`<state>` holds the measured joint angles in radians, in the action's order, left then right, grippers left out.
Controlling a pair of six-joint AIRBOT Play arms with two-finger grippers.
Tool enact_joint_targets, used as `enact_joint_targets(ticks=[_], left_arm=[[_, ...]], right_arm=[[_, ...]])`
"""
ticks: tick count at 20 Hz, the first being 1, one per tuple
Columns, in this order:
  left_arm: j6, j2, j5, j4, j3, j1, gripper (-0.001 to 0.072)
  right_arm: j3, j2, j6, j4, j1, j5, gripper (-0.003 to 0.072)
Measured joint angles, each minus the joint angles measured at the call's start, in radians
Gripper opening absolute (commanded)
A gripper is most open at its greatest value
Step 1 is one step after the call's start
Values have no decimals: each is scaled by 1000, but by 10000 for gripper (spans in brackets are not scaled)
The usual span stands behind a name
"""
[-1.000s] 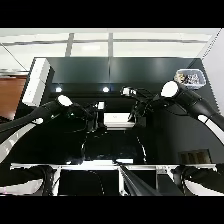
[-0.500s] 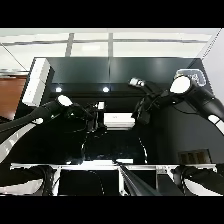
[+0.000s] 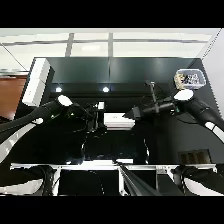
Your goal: Fold the box and place the chain.
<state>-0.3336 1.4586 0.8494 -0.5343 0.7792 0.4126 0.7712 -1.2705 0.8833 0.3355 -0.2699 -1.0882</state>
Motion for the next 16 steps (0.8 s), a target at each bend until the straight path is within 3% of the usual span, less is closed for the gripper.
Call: enact_joint_targets(ticks=[7, 16], left_arm=[[0, 0, 0, 0, 0, 0, 369], [0, 0, 0, 0, 0, 0, 369]], right_arm=[[-18, -73, 153, 85, -82, 131, 15], [31, -54, 113, 163, -64, 128, 19]])
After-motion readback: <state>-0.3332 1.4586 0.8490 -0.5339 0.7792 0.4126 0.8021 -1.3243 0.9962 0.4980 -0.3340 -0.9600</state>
